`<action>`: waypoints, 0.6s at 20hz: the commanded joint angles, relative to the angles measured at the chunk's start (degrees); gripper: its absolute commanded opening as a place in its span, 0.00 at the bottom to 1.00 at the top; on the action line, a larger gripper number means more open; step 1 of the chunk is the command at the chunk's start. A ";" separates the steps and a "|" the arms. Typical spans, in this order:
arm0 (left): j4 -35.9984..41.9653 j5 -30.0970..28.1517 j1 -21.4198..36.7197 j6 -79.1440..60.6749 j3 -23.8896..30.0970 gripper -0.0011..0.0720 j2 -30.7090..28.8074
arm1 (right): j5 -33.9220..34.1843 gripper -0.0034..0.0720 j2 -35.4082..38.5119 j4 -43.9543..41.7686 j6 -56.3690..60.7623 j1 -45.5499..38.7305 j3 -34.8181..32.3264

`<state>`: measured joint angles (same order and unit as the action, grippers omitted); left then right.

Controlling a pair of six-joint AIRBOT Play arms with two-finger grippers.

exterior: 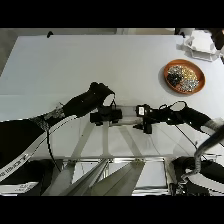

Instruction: Fold the box and place the chain.

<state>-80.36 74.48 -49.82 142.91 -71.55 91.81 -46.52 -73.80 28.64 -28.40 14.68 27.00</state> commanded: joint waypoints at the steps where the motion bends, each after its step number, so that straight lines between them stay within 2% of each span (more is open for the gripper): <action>1: -0.20 -1.38 0.00 -0.46 0.04 0.54 0.74 | 0.02 0.53 0.00 0.00 0.02 0.02 -0.02; 12: 0.59 -1.90 -0.35 -1.46 0.07 0.54 3.74 | 0.02 0.53 0.00 0.00 0.02 0.02 -0.02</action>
